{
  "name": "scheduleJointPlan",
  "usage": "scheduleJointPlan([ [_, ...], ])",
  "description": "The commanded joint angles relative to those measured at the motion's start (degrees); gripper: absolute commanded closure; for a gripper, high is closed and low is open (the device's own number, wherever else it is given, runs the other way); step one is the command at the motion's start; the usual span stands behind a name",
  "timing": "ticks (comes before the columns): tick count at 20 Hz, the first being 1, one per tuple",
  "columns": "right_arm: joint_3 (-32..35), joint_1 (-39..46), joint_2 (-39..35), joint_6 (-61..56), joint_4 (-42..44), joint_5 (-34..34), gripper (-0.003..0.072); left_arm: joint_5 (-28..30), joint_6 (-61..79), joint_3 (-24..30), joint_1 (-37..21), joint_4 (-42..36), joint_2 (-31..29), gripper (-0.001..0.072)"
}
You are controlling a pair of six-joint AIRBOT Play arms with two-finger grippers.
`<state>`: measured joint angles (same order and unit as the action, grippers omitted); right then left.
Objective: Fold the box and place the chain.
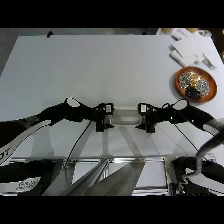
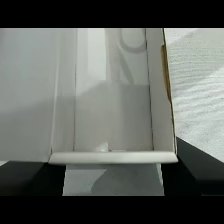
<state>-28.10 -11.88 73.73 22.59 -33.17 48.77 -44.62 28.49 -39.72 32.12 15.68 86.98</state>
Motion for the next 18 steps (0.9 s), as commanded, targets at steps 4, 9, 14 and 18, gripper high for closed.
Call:
scheduleJointPlan([
  [4, 0.0, 0.0, 0.0, 0.0, 0.0, 0.1, 0.0343, 0.3, -0.4, 0.0, -0.1, 2.0, 0.1, 0.0598],
  [9, 0.0, 0.0, 0.0, 0.0, 0.0, 0.1, 0.0343, 0.2, -0.4, 0.0, 0.1, 1.9, 0.1, 0.0599],
  [14, 0.0, 0.0, 0.0, 0.0, 0.0, 0.1, 0.0343, 0.2, -0.4, 0.0, 0.1, 1.9, 0.1, 0.0599],
  [18, 0.0, 0.0, 0.0, 0.0, 0.0, 0.1, 0.0343, 0.2, -0.4, 0.0, 0.1, 1.9, 0.1, 0.0599],
])
